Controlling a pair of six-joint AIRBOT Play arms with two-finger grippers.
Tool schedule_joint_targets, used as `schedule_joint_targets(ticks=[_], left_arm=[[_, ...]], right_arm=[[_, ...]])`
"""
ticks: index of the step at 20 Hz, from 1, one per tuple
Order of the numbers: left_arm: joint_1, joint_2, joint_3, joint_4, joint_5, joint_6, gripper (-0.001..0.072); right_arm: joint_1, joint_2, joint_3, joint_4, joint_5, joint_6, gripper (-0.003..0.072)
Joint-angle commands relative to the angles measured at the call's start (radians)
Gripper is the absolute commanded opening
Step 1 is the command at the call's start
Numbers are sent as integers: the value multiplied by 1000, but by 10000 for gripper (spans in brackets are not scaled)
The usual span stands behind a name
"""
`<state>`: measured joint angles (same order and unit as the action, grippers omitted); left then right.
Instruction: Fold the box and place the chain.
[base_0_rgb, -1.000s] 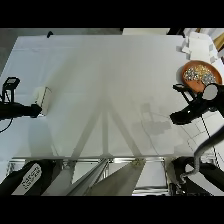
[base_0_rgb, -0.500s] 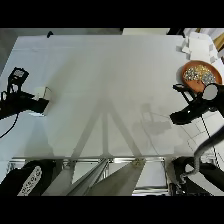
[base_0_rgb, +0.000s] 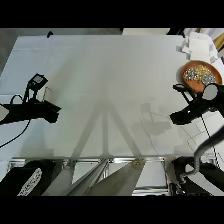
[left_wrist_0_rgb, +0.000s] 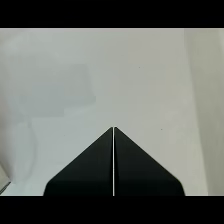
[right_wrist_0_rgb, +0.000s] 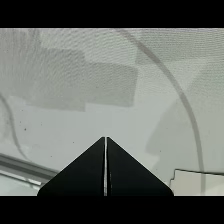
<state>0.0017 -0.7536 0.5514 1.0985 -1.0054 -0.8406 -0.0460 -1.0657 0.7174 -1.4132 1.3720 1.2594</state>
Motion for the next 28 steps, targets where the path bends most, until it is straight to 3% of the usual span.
schedule_joint_targets(ticks=[1, 6, 28], left_arm=[[-10, 1, 0, -40, -103, -11, 13], [-10, 2, 0, -63, -174, -16, 13], [-10, 2, 1, -63, -174, -16, 13]], right_arm=[[-1, 0, 0, 0, 0, 0, 17], [-1, 0, 0, 0, 0, 0, 17], [-1, 0, 0, 0, 0, 0, 17]])
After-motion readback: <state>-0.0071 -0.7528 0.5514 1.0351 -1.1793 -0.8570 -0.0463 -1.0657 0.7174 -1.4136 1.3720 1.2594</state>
